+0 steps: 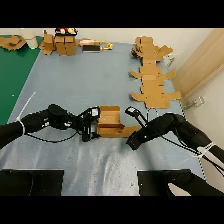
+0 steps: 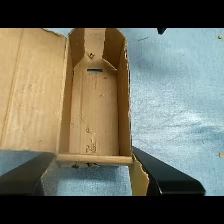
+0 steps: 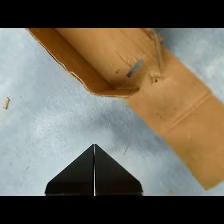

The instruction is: Fold the box.

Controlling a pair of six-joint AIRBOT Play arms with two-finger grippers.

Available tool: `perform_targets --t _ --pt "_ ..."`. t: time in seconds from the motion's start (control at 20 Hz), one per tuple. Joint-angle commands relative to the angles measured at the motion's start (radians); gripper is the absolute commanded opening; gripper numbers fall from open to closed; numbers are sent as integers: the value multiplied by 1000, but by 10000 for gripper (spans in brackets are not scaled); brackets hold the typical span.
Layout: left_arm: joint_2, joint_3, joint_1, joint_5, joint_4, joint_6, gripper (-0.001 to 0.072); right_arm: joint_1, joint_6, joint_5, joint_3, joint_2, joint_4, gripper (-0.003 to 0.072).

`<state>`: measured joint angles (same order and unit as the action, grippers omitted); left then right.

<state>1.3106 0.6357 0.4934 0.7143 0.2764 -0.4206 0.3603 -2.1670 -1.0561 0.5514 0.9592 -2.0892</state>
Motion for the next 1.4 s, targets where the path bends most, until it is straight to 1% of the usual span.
perform_targets --t 0.0,0.05,0.1,0.15,0.2,0.3,0.35,0.4,0.5,0.65,0.8,0.85,0.9,1.05,1.25,1.35 --pt "1 1 -1 0 0 0 541 32 -34 141 -26 -15 8 4" --pt "1 1 0 0 0 0 541 32 -62 174 -26 -15 19 36" --pt "1 1 -1 0 0 0 541 32 -106 210 -26 -15 48 131" --pt "1 1 0 0 0 0 541 33 -129 237 -26 -14 92 200" --pt "1 1 -1 0 0 0 541 33 -160 251 -26 -12 128 248" --pt "1 1 0 0 0 0 541 38 -274 273 -25 -5 183 404" --pt "1 1 0 0 0 0 541 38 -331 288 -25 3 195 470" --pt "1 1 -1 0 0 0 541 38 -375 308 -25 16 200 469" --pt "1 1 -1 0 0 0 541 39 -385 335 -15 60 172 470" --pt "1 1 -1 0 0 0 541 39 -447 331 24 111 142 470" --pt "1 1 -1 0 0 0 541 39 -462 295 60 114 141 468" --pt "1 1 0 0 0 0 541 39 -462 293 62 114 140 455" --pt "1 1 -1 0 0 0 541 39 -462 291 63 113 126 342" --pt "1 1 0 0 0 0 541 39 -517 287 62 114 41 300" --pt "1 1 -1 0 0 0 541 41 -568 287 62 114 5 293" --pt "1 1 -1 0 0 0 541 41 -585 286 62 114 -4 222"
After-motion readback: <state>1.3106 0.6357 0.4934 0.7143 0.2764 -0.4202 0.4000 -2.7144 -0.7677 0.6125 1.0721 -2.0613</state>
